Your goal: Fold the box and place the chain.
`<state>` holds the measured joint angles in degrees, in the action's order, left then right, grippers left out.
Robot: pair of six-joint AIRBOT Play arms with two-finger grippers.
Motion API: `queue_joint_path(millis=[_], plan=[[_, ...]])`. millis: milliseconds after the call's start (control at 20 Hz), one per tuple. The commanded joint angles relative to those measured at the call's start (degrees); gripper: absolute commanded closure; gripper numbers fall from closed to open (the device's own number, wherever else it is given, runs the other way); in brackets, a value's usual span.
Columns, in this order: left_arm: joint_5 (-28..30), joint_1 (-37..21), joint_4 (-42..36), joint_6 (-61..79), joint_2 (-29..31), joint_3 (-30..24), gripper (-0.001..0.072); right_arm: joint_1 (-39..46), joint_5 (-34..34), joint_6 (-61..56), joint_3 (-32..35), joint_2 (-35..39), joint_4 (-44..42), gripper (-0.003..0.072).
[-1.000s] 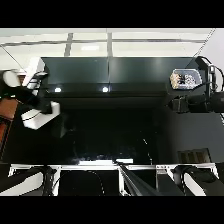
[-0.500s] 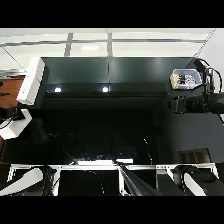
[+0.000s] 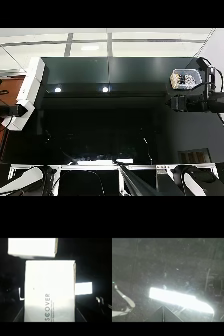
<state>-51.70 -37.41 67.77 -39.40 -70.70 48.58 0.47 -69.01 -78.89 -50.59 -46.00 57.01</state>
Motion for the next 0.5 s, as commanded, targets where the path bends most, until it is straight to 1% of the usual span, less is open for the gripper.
queue_joint_path(millis=[0,200,450], plan=[[3.41,-0.28,-1.88,4.7,-1.64,-0.2,0.0375,-0.02,0.2,-1.07,0.02,0.0,-0.59,0.0676],[4.09,-0.33,2.14,4.7,-1.62,-0.02,0.0375,-0.02,0.28,-1.07,0.02,0.0,-1.49,0.0676],[7.06,-0.24,-0.07,4.57,-1.64,-0.04,0.0375,-0.02,0.98,-1.07,0.02,0.0,-1.55,0.0676]])
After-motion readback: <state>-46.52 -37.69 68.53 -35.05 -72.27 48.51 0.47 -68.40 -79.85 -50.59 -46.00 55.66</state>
